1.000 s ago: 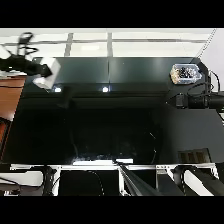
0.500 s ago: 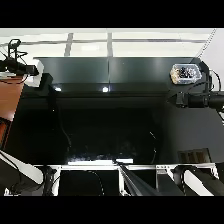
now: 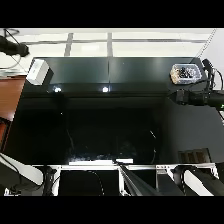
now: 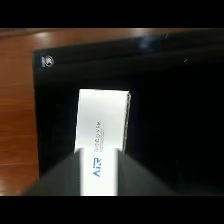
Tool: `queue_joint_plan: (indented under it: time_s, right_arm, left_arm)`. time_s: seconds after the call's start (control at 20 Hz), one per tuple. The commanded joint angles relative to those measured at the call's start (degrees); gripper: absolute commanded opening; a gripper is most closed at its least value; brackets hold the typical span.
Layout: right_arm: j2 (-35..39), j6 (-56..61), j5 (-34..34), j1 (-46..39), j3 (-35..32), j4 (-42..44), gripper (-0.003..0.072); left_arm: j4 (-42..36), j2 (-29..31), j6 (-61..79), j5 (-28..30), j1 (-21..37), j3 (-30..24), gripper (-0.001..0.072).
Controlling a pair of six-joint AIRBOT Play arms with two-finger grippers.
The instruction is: Fold the box and place the chain.
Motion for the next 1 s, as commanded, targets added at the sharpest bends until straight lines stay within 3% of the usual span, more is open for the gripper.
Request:
queue_joint_plan:
  time_s: [0.0, 0.1, 0.2, 0.45, 0.55, 0.7, 0.95]
  right_arm:
    - [0.0, -2.8, -0.7, 3.9, 0.0, 0.3, 0.0019]
    - [0.0, -5.4, -4.5, 9.7, 0.0, 0.2, 0.0019]
    - [0.0, -7.7, -12.3, 15.1, 0.0, -1.4, 0.0019]
    - [-0.4, -7.6, -37.2, 20.0, -5.3, -9.2, 0.0019]
    - [-0.6, -7.3, -39.5, 18.6, -8.0, -9.0, 0.0020]
    - [-0.6, -6.7, -29.1, 18.2, -8.3, -9.2, 0.0020]
    - [-0.6, -6.7, -26.1, 18.2, -8.3, -8.8, 0.0019]
  left_arm:
    - [-3.5, 10.1, -8.1, -7.1, -0.4, -2.1, 0.0028]
    - [-12.9, 16.8, -8.5, -15.0, -0.9, -9.0, 0.0024]
    - [-18.1, 25.5, -8.0, -14.3, -3.9, -22.3, 0.0024]
    - [-17.0, 55.1, -8.5, 13.4, -14.9, -72.2, 0.0026]
    - [-17.4, 64.6, -8.4, 17.0, -15.3, -84.4, 0.0027]
    - [-12.9, 74.0, -8.4, 19.2, -15.0, -91.4, 0.0027]
    - [-11.6, 76.9, -8.4, 19.1, -15.0, -91.6, 0.0027]
